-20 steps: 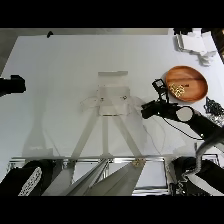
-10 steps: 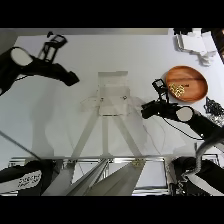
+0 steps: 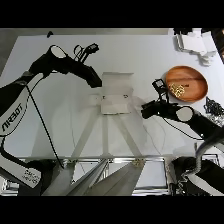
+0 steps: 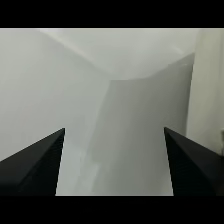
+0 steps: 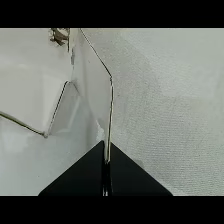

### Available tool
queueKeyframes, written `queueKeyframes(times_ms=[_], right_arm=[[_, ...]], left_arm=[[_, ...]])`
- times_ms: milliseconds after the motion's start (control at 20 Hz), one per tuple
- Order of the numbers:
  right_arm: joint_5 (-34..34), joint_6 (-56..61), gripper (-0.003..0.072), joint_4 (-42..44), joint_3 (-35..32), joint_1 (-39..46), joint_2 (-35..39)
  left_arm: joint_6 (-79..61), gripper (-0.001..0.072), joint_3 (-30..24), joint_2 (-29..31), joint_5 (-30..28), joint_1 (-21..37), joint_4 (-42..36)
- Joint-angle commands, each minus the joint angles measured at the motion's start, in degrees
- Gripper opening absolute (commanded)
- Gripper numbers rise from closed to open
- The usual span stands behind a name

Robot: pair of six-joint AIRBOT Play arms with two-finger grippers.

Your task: Fold the box and place the chain.

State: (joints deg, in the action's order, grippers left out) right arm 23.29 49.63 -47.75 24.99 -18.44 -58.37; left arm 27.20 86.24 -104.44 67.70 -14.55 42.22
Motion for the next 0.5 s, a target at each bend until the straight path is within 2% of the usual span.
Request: queueKeyframes(times_ms=[0,250,450], right_arm=[[0.0,0.0,0.0009,0.0,0.0,0.0,0.0],[0.0,0.0,0.0009,0.0,0.0,0.0,0.0],[0.0,0.0,0.0009,0.0,0.0,0.0,0.0]], left_arm=[[-4.2,0.0700,0.9,-1.6,0.7,-0.9,-0.3],[1.9,0.0701,0.9,-0.3,0.3,3.5,6.5],[1.7,0.0703,0.9,3.4,1.0,7.6,6.3]])
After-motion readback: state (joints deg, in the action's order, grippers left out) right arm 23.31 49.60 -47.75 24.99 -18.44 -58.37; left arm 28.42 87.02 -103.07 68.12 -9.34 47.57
